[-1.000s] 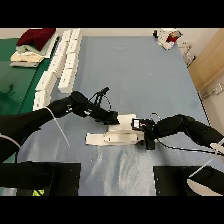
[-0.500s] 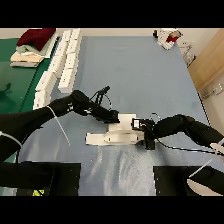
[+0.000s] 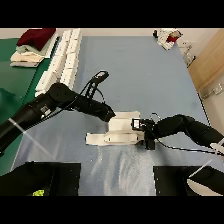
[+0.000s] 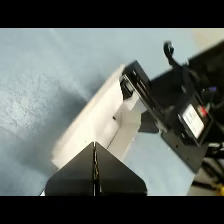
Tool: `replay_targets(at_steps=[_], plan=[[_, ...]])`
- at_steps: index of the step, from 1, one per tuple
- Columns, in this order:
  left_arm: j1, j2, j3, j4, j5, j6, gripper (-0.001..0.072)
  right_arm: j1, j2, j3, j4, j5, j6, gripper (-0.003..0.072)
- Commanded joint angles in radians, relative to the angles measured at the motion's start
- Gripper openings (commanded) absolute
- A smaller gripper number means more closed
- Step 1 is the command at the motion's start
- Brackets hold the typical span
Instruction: Fold the box.
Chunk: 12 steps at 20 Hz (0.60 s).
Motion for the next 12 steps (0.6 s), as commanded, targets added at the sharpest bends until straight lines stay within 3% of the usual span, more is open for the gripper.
replay_targets(at_steps=[1, 7, 9, 12], plan=[[-0.103, 0.129, -0.071, 0.157, 0.007, 0.003, 0.0012, 0.0, 0.0, 0.0, 0.0, 0.0, 0.0, 0.0428], [-0.322, 0.238, -0.208, 0.317, 0.038, -0.01, 0.0013, 0.0, 0.0, 0.0, 0.0, 0.0, 0.0, 0.0428], [-0.329, 0.247, -0.218, 0.369, -0.006, -0.007, 0.0013, 0.0, 0.001, 0.0, 0.0, 0.0, 0.0, 0.0428], [-0.251, 0.264, -0.243, 0.38, -0.027, 0.132, 0.0018, 0.0, 0.0, 0.0, 0.0, 0.0, 0.0, 0.0428]])
